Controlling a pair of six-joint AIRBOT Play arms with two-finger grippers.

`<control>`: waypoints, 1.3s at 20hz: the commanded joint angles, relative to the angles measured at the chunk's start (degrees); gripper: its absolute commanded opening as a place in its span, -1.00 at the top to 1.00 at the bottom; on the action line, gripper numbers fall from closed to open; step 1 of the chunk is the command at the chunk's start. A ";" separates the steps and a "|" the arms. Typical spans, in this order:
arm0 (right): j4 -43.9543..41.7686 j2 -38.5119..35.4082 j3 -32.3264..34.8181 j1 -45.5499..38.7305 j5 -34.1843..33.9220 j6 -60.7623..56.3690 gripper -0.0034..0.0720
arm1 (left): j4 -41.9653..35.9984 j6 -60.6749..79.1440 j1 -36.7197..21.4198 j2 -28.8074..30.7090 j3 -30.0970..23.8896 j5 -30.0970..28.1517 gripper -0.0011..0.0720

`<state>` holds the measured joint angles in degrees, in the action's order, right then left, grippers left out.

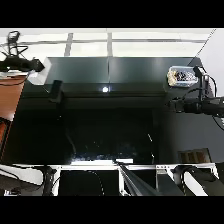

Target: Fold the box and place the chain.

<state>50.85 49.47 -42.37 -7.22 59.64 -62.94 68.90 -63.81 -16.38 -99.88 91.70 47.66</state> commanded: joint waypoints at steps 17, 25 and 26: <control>-2.32 0.13 0.02 11.28 -20.92 -3.21 0.87 | -14.49 -22.21 3.04 -0.50 22.21 11.52 0.91; 8.11 2.21 4.07 14.38 -22.23 -2.84 0.87 | 0.15 -9.64 22.16 31.01 -17.90 9.20 0.91; 8.09 2.21 4.07 14.38 -22.21 -2.84 0.87 | 0.09 -9.90 23.02 36.50 -25.57 5.92 0.91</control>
<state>57.32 51.37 -39.29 6.63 37.30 -65.84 64.31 -74.26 1.63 -76.64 84.23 61.87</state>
